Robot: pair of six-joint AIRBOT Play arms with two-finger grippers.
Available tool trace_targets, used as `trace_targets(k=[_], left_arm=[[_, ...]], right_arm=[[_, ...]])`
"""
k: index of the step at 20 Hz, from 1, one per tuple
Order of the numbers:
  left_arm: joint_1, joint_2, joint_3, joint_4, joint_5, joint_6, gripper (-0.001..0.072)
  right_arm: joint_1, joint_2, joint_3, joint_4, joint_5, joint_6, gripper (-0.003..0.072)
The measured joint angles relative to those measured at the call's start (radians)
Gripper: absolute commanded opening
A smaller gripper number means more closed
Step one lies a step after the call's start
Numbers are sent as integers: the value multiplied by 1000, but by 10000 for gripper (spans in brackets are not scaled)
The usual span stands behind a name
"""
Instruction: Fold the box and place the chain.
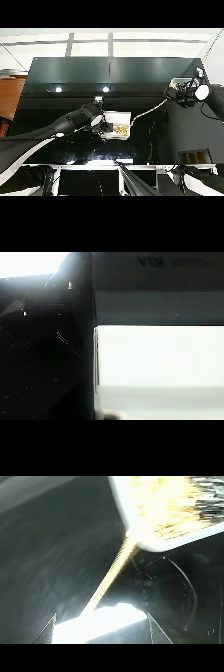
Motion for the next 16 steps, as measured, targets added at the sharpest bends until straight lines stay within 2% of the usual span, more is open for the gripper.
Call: trace_targets(k=[3, 5, 6, 7, 8, 9, 13, 16], left_arm=[[0, 0, 0, 0, 0, 0, 33], [0, 0, 0, 0, 0, 0, 33], [0, 0, 0, 0, 0, 0, 33], [0, 0, 0, 0, 0, 0, 33], [0, 0, 0, 0, 0, 0, 33], [0, 0, 0, 0, 0, 0, 33], [0, 0, 0, 0, 0, 0, 33], [0, 0, 0, 0, 0, 0, 33]], right_arm=[[-6, -74, 1, -48, -67, 135, 708], [-7, -110, 2, -43, -125, 179, 571], [-8, -126, 2, -32, -154, 195, 525], [-8, -139, 2, -20, -176, 204, 354], [-8, -151, 2, -11, -194, 212, 221], [-9, -160, 2, 4, -204, 219, 34], [-8, -162, 30, 22, -176, 161, 25], [-3, -77, 55, 28, -135, 41, 25]])
